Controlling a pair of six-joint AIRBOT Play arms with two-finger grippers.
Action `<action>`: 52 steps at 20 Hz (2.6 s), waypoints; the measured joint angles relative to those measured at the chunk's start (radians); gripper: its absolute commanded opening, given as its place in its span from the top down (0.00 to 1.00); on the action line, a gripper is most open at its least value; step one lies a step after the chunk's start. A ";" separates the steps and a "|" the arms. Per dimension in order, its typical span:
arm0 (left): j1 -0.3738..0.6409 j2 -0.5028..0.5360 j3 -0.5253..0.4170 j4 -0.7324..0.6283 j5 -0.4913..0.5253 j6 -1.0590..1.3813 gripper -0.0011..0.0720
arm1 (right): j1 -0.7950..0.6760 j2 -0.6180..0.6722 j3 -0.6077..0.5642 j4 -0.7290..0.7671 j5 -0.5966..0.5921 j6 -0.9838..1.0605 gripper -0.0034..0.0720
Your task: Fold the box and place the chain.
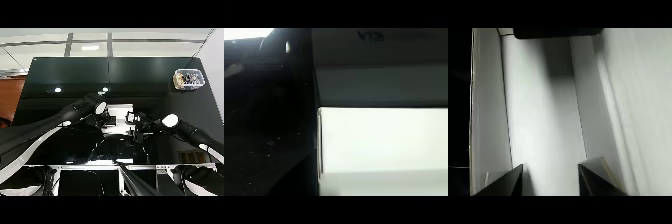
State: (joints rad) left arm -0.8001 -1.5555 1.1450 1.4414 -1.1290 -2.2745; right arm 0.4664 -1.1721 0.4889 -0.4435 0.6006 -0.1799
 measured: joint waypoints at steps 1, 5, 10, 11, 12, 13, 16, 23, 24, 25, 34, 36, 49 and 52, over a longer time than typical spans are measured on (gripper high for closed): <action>0.001 0.000 0.000 -0.006 0.008 0.001 0.95 | 0.001 -0.002 0.000 0.007 -0.002 0.006 0.39; 0.000 0.000 0.000 -0.017 0.024 -0.002 0.94 | -0.001 -0.001 0.000 0.016 -0.013 0.061 0.93; 0.000 0.000 0.000 -0.013 0.019 0.002 0.94 | -0.052 0.087 0.022 -0.105 0.079 0.345 0.93; 0.000 0.000 0.000 -0.013 0.019 0.008 0.95 | -0.079 0.123 0.038 -0.163 0.141 0.424 0.93; 0.000 0.000 0.000 -0.013 0.018 0.012 0.95 | -0.111 0.156 0.053 -0.213 0.200 0.513 0.93; 0.000 0.000 0.000 -0.009 0.018 0.014 0.95 | -0.158 0.192 0.068 -0.273 0.264 0.605 0.93; 0.000 0.000 0.000 0.000 0.003 0.018 0.95 | -0.354 0.257 0.081 -0.447 0.403 0.916 0.93; -0.001 0.000 0.000 0.028 -0.019 0.021 0.95 | -0.705 0.179 -0.047 -0.317 0.497 1.227 0.93; -0.002 0.000 0.000 0.029 -0.019 0.021 0.95 | -0.707 0.148 -0.055 -0.297 0.500 1.236 0.93; -0.002 0.000 0.000 0.031 -0.019 0.022 0.95 | -0.700 0.119 -0.060 -0.278 0.499 1.246 0.93; -0.002 0.000 0.000 0.035 -0.025 0.023 0.95 | -0.454 -0.051 0.000 -0.098 0.492 1.167 0.91; -0.002 0.000 0.000 0.035 -0.025 0.023 0.95 | -0.432 -0.058 0.040 -0.102 0.515 1.175 0.40; -0.002 0.000 0.000 0.035 -0.027 0.022 0.95 | -0.289 -0.064 0.145 -0.062 0.569 1.212 0.25; -0.002 0.000 0.000 0.035 -0.030 0.023 0.95 | -0.217 -0.064 0.165 -0.103 0.513 1.284 0.48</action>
State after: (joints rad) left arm -0.8024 -1.5555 1.1454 1.4765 -1.1587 -2.2513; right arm 0.2493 -1.2362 0.6537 -0.5468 1.1137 1.1038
